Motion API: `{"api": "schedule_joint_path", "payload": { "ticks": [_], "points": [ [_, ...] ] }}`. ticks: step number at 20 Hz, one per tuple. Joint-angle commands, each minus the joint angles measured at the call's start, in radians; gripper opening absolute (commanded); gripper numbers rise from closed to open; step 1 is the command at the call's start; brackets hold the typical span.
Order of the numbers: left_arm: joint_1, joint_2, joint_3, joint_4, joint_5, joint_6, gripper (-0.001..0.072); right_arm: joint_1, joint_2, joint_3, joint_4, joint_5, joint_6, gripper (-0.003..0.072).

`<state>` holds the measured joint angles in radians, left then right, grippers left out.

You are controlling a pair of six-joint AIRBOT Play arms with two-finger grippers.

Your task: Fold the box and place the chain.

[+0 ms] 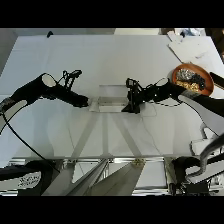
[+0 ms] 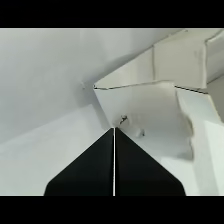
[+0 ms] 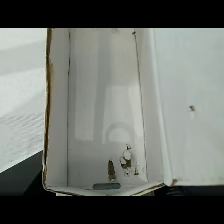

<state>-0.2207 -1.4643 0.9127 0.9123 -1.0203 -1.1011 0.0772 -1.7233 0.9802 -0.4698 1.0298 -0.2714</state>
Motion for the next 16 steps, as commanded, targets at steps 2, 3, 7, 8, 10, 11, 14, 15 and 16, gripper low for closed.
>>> {"api": "schedule_joint_path", "payload": {
  "ticks": [2, 3, 7, 8, 10, 11, 14, 15, 16],
  "points": [
    [0.001, 0.002, 0.001, -0.096, -0.039, 0.069, 0.0006, 0.0, 0.001, 0.001, 0.0, 0.0, 0.0, 0.0535],
    [0.001, 0.002, 0.001, -0.096, -0.039, 0.069, 0.0006, 0.0, 0.001, 0.001, 0.0, 0.0, 0.0, 0.0535],
    [0.002, 0.002, 0.001, -0.097, -0.04, 0.069, 0.0008, 0.0, 0.001, 0.001, 0.0, 0.0, 0.0, 0.0535],
    [0.002, 0.002, 0.001, -0.101, -0.04, 0.07, 0.001, 0.0, 0.001, 0.001, 0.0, 0.0, 0.0, 0.0535],
    [0.002, 0.002, 0.001, -0.129, -0.051, 0.106, 0.001, 0.0, 0.001, 0.001, 0.0, 0.0, 0.0, 0.0535],
    [0.002, 0.002, 0.001, -0.145, -0.063, 0.126, 0.001, 0.0, 0.001, 0.001, 0.0, 0.0, 0.0, 0.0535],
    [0.011, 0.003, 0.001, -0.12, -0.084, 0.155, 0.0009, 0.0, 0.001, 0.001, 0.0, 0.0, 0.0, 0.0535],
    [0.024, 0.003, 0.001, -0.092, -0.084, 0.151, 0.0008, 0.0, 0.001, 0.001, 0.0, 0.0, 0.0, 0.0535],
    [0.04, 0.003, 0.001, -0.066, -0.082, 0.129, 0.0005, 0.0, 0.001, 0.001, 0.0, 0.0, 0.0, 0.0535]
  ]
}}
